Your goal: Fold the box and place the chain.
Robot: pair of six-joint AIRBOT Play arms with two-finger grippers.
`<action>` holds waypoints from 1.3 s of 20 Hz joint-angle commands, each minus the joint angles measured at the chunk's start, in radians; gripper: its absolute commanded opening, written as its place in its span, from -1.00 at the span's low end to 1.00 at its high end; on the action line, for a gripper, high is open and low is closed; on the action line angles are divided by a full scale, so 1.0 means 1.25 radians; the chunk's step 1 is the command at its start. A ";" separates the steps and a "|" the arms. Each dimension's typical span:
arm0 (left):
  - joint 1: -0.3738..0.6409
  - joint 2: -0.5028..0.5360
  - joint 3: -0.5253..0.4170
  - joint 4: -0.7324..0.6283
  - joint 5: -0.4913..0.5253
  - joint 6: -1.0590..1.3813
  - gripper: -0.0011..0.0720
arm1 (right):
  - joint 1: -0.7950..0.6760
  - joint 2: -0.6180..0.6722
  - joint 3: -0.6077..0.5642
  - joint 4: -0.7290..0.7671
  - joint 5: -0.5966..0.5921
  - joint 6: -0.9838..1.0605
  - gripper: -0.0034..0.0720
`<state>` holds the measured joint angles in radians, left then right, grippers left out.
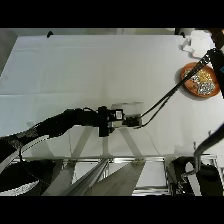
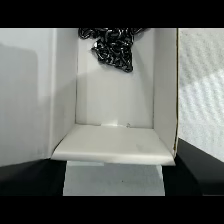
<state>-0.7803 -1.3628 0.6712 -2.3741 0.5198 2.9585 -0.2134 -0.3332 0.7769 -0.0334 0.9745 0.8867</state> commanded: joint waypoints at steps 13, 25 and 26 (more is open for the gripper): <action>0.000 0.000 0.000 0.000 0.000 0.000 -0.60 | 0.332 -0.276 0.000 -0.179 0.050 0.004 -0.85; 0.000 0.000 0.000 0.000 0.000 0.000 -0.60 | 0.346 -0.314 -0.078 -0.520 0.096 0.150 -0.85; 0.000 0.000 0.000 0.000 0.000 0.000 -0.60 | 0.357 -0.325 -0.104 -0.526 0.079 0.149 -0.85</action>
<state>-0.7803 -1.3628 0.6712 -2.3737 0.5198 2.9585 0.2134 -0.7128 0.7086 -0.6369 1.0912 1.0592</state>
